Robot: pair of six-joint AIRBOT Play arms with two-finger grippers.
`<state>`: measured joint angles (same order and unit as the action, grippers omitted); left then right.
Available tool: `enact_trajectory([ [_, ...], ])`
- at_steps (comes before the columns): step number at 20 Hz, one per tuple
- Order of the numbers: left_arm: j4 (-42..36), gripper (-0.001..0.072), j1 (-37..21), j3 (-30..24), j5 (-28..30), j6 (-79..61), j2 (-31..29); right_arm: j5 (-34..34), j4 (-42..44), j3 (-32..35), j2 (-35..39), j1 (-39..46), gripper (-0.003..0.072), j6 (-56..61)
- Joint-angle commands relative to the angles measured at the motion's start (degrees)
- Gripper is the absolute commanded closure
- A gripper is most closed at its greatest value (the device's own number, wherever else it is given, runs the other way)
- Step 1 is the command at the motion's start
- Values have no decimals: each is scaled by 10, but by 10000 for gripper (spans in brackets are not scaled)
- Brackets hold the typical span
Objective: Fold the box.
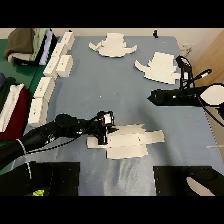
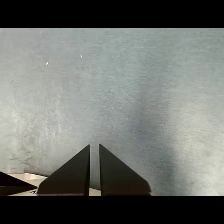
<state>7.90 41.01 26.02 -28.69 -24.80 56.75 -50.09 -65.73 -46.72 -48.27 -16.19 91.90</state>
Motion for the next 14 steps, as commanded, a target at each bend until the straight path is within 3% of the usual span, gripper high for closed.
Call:
enact_trajectory([
  [1, 0, 693, 0, 0, -5, 8, 5, -5, 0, 0, 0, 0, 604, 0],
  [6, 42, 693, 0, 0, -42, 9, 52, -5, 0, 0, 0, 0, 604, 0],
  [14, 70, 692, 0, 0, -94, 58, 47, -5, 0, 0, 0, 0, 604, -5],
])
